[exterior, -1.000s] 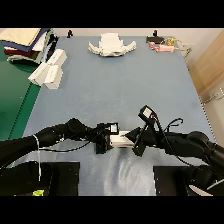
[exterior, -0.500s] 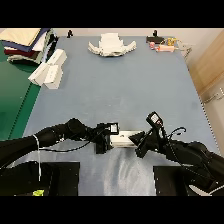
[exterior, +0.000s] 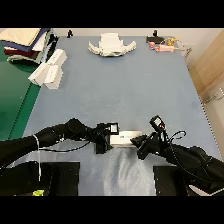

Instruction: Fold the box.

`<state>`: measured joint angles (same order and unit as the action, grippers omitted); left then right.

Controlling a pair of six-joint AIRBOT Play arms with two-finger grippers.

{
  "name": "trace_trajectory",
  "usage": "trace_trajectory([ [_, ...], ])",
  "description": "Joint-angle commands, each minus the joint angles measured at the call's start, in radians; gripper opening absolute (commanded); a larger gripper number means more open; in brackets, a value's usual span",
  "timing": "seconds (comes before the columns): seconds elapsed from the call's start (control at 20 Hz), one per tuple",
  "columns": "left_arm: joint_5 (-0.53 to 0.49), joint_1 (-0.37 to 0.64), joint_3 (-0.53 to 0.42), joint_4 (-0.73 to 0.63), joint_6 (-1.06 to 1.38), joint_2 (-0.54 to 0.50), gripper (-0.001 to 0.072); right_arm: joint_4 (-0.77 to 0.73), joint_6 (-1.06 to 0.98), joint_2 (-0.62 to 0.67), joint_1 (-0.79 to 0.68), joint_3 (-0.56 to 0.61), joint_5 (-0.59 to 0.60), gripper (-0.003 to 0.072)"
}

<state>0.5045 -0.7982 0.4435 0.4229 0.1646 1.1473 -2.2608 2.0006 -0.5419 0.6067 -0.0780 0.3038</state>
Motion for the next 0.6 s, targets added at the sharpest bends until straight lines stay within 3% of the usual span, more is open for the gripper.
trace_trajectory([
  [0.0,0.0,0.0,0.0,0.0,0.0,0.0,0.0388,0.009,-0.004,-0.001,0.0,0.012,0.032,0.0002],
  [0.55,0.0,0.0,0.0,0.0,0.0,0.0,0.0388,0.021,-0.003,0.082,0.0,-0.099,0.035,0.0004],
])
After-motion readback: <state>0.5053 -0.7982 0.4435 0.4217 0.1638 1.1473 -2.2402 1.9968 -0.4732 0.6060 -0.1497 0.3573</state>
